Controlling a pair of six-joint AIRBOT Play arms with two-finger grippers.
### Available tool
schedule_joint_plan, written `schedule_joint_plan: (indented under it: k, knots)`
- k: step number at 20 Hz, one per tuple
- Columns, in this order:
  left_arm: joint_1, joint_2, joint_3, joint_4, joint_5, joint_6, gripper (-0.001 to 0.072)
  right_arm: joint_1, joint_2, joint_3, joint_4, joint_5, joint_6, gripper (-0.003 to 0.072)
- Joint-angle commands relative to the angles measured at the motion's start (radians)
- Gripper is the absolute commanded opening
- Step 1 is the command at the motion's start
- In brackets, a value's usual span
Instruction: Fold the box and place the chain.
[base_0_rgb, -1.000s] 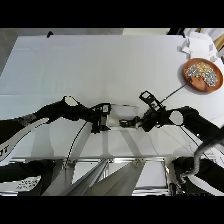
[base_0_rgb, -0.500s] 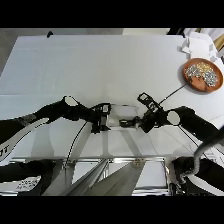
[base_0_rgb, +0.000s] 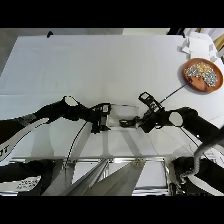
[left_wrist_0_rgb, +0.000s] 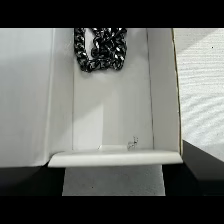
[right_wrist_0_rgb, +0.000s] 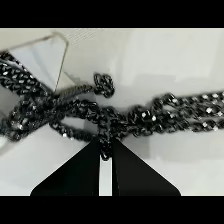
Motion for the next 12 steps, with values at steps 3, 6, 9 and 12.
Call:
schedule_joint_plan:
  k: [3, 6, 9, 12]
  knots:
    - [0.001, 0.001, 0.0, 0.0, 0.0, 0.0, 0.0207, 0.0, 0.26, 0.002, 0.005, 0.165, 0.009, 0.002]
    - [0.001, 0.001, 0.0, 0.0, 0.0, 0.0, 0.0207, 0.0, 0.417, 0.002, 0.071, 0.179, 0.008, 0.002]
    - [0.001, 0.001, 0.0, 0.0, 0.0, 0.0, 0.0207, 0.0, 0.539, 0.005, 0.163, 0.162, 0.007, 0.002]
    - [0.001, 0.001, 0.0, 0.0, 0.0, 0.0, 0.0207, 0.0, 0.585, 0.016, 0.256, 0.127, -0.002, 0.002]
